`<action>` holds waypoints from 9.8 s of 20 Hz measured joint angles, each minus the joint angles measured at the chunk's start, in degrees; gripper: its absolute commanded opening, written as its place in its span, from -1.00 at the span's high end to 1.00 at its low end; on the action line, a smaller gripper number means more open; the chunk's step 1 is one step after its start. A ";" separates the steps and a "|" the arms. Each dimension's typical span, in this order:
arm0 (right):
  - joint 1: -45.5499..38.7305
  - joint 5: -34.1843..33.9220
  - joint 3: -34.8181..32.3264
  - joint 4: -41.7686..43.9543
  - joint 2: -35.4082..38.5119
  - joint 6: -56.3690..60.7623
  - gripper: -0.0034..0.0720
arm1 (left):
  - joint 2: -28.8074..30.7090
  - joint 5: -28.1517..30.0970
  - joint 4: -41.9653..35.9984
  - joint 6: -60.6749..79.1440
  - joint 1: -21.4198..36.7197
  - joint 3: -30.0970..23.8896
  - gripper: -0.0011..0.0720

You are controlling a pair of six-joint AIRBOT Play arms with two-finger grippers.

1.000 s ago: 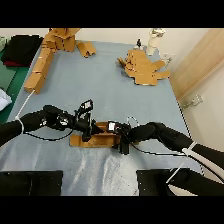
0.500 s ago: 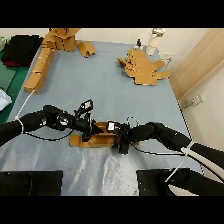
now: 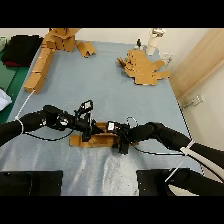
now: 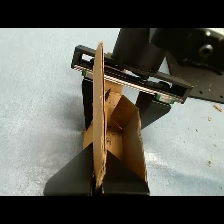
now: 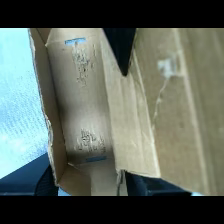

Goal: Fold the box.

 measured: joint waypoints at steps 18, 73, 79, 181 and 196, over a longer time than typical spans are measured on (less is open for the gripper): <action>0.00 -0.28 0.02 -0.04 0.00 0.00 -0.31 | 0.00 -0.02 -0.24 -0.04 0.00 0.00 0.94; 0.17 -0.94 0.04 -0.26 0.00 0.02 -0.31 | 12.85 42.42 -2.69 -72.26 -17.77 -6.36 0.94; 0.17 -0.94 0.02 -0.24 0.00 0.02 -0.44 | 11.19 41.03 -0.15 -70.69 -15.45 -4.50 0.94; 1.97 -4.17 0.04 -0.28 0.04 -2.73 -0.42 | 34.51 10.56 65.57 -74.23 -22.08 -9.11 -0.92; 1.97 -4.17 0.04 -0.28 0.04 -2.71 -0.42 | 26.64 21.35 66.01 -69.35 -23.85 -9.88 -0.39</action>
